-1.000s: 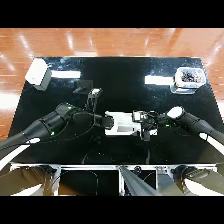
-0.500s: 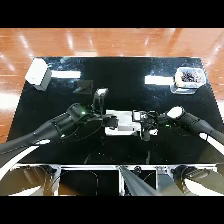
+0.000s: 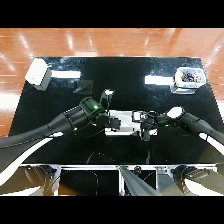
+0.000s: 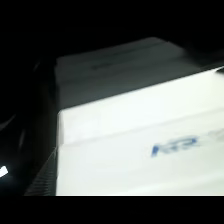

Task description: Fold the box and place the chain.

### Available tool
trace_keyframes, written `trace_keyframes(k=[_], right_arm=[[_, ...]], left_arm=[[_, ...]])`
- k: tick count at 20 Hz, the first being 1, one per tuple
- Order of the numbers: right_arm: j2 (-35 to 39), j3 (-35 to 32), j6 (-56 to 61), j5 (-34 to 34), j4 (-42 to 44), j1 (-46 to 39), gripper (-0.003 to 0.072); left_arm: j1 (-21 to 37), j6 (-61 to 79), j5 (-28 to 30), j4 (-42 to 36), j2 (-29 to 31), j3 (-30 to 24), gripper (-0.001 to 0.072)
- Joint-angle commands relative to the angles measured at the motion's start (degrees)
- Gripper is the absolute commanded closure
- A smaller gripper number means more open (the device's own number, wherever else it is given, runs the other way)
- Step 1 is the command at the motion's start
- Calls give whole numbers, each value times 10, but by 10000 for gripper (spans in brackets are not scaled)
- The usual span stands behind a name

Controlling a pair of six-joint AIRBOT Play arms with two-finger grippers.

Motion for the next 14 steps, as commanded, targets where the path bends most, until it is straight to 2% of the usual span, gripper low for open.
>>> trace_keyframes(k=[1, 14], right_arm=[[0, 0, 0, 1, 0, 0, 156], [0, 0, 0, 1, 0, 0, 156]], left_arm=[[0, 2, 38, 7, -2, 23, 84], [0, -15, 38, 2, -28, 24, 102]])
